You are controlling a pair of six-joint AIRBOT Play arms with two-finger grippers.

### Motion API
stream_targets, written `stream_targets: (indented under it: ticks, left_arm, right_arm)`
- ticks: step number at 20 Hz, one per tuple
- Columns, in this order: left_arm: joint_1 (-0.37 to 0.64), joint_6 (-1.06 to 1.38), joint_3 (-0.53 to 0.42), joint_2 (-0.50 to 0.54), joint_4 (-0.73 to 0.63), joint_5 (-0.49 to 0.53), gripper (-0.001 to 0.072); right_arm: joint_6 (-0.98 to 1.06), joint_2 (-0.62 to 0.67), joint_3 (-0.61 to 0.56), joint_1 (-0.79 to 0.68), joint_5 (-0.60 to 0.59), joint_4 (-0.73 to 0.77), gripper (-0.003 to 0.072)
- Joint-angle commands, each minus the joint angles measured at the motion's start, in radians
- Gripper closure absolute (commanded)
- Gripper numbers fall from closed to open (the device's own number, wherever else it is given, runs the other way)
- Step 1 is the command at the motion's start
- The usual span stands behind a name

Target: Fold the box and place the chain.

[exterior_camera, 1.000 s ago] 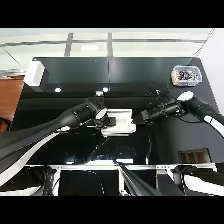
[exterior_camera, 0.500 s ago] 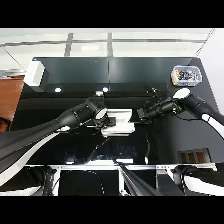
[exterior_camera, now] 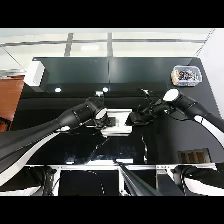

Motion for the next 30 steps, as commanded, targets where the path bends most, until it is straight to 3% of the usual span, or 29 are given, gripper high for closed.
stream_targets:
  ticks: [1,12,13,14,18,25,30]
  left_arm:
    - [0.0,0.0,0.001,0.0,-0.001,0.003,0.0682]
    - [0.0,0.0,0.001,0.0,-0.001,0.003,0.0682]
    - [0.0,0.0,0.001,0.001,-0.001,0.003,0.0682]
    - [0.0,0.0,0.001,0.0,-0.001,0.003,0.0682]
    - [0.0,0.0,0.001,0.001,-0.001,0.002,0.0682]
    - [0.0,0.0,0.001,0.0,-0.001,0.003,0.0682]
    - [0.0,0.0,0.001,0.0,0.0,0.004,0.0682]
  right_arm:
    - [0.083,0.001,0.002,0.051,-0.065,-0.077,0.0198]
    - [0.356,-0.002,0.097,0.204,-0.123,-0.396,0.0204]
    - [0.397,-0.002,0.112,0.23,-0.12,-0.45,0.0341]
    - [0.45,-0.002,0.123,0.25,-0.117,-0.492,0.0363]
    - [0.627,-0.007,0.145,0.298,-0.117,-0.614,0.0363]
    - [0.775,-0.082,0.246,0.348,0.027,-0.731,0.0371]
    - [0.83,-0.121,0.251,0.392,0.043,-0.744,0.0373]
